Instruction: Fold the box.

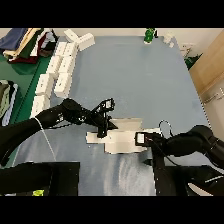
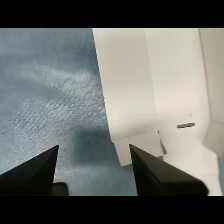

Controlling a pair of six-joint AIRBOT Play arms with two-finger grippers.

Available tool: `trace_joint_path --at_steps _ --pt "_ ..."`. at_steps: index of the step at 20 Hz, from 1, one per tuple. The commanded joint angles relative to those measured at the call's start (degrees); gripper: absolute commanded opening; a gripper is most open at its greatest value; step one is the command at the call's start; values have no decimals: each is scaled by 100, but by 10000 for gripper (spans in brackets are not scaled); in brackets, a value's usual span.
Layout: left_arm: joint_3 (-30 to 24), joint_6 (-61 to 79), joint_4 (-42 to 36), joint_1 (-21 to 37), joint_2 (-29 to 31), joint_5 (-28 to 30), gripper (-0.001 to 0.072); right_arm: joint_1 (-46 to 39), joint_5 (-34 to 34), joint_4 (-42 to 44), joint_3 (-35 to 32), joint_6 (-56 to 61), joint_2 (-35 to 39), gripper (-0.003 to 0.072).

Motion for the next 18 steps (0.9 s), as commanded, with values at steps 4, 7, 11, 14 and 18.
trace_joint_path --at_steps 4,7,11,14,18 --pt "-2 2 2 -2 -4 2 12 1526 1784 -2739 -214 2400 -221 719" --pt "-2 2 0 -2 -4 2 12 1580 1904 -2750 -212 2417 -675 718" --pt "-2 2 0 -2 -4 2 12 1580 2114 -2708 -210 2608 -890 718" --pt "-2 2 2 -2 -4 2 12 1578 2022 -2868 -136 2844 -671 718" --pt "-2 2 2 -2 -4 2 12 1572 2000 -3954 -122 4332 -175 718"
